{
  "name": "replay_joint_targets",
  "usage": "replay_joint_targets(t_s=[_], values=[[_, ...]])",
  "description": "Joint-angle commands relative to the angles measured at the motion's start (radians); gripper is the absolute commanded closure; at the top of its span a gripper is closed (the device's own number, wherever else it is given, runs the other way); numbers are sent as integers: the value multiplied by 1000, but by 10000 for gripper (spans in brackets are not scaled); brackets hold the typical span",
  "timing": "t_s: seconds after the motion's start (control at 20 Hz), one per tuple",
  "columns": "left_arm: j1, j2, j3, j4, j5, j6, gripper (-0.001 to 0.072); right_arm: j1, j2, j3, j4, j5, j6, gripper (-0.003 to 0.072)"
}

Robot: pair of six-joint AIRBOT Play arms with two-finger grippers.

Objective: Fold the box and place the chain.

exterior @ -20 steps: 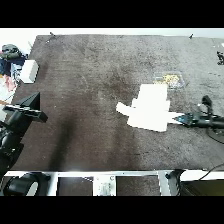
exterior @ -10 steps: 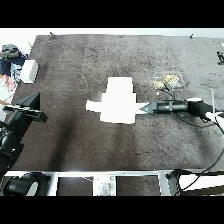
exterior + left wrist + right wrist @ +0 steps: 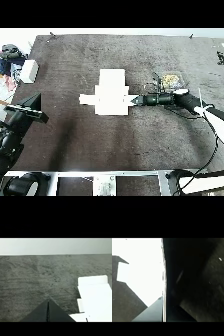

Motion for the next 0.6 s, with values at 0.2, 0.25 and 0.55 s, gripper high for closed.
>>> replay_joint_targets(t_s=[0.2,0.25,0.55], values=[[0,-8,5,0,-95,47,73,48,-1,4,-2,-77,-88,679],[0,-18,10,0,-117,60,74,48,-1,4,-2,-77,-89,679],[0,-350,208,0,-153,57,74,48,0,4,-5,-73,-92,678]])
